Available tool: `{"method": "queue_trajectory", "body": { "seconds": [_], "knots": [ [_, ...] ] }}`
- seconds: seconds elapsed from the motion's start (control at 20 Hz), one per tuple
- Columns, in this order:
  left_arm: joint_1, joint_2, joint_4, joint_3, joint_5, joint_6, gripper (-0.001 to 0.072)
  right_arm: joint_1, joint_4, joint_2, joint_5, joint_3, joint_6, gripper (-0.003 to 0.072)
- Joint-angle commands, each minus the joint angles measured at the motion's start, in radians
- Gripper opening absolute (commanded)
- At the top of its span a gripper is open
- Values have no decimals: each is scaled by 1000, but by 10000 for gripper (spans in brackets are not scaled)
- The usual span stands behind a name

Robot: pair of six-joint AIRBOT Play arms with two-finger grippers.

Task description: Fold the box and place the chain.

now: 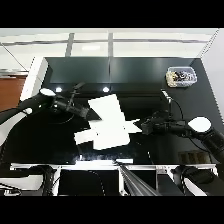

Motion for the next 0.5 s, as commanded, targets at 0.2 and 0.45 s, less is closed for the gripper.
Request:
{"method": "queue_trajectory", "body": {
  "seconds": [0.2, 0.45],
  "knots": [
    [-31, -33, 80, 74, -116, 156, 251, 1, -18, 0, 26, 0, 4, 14],
    [-32, -33, 84, 74, -190, 154, 96, 0, -21, 0, 16, 0, 4, 15]
  ]
}}
